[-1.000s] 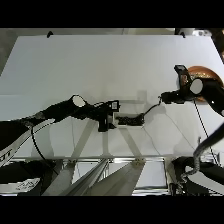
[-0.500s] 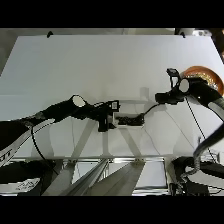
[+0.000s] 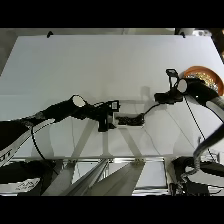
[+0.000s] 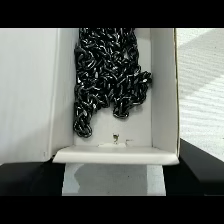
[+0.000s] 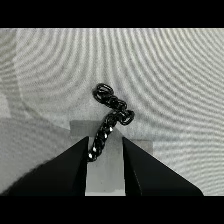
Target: Fold the box and place the chain.
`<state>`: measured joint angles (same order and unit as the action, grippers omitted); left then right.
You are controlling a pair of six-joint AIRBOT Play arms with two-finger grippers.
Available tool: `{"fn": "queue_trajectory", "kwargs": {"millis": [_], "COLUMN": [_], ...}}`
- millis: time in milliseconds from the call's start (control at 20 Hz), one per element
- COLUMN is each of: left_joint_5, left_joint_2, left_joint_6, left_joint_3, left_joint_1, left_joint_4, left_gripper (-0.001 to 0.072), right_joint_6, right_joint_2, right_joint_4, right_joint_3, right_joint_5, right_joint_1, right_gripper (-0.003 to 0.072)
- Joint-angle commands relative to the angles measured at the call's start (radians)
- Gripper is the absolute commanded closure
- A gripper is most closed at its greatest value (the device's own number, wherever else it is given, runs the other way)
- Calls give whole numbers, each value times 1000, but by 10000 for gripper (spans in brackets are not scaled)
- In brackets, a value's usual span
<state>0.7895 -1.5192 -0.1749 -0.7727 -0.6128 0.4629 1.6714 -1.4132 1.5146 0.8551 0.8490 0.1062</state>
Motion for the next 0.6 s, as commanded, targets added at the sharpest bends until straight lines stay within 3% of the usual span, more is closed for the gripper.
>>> {"fn": "queue_trajectory", "kwargs": {"millis": [0,150,350,550], "left_joint_5": [0,0,0,0], "left_joint_2": [1,1,1,1], "left_joint_6": [0,0,0,0], "left_joint_3": [0,0,0,0], "left_joint_1": [0,0,0,0], "left_joint_4": [0,0,0,0], "left_gripper": [313,313,313,313], "right_joint_6": [-5,-31,-67,-120], "right_joint_2": [-26,-24,39,214], "right_joint_4": [-4,-4,-3,-29], "right_joint_3": [-1,-1,-1,-1], "right_joint_5": [1,16,56,164], "right_joint_1": [1,1,1,1], "right_gripper": [488,669,669,669]}}
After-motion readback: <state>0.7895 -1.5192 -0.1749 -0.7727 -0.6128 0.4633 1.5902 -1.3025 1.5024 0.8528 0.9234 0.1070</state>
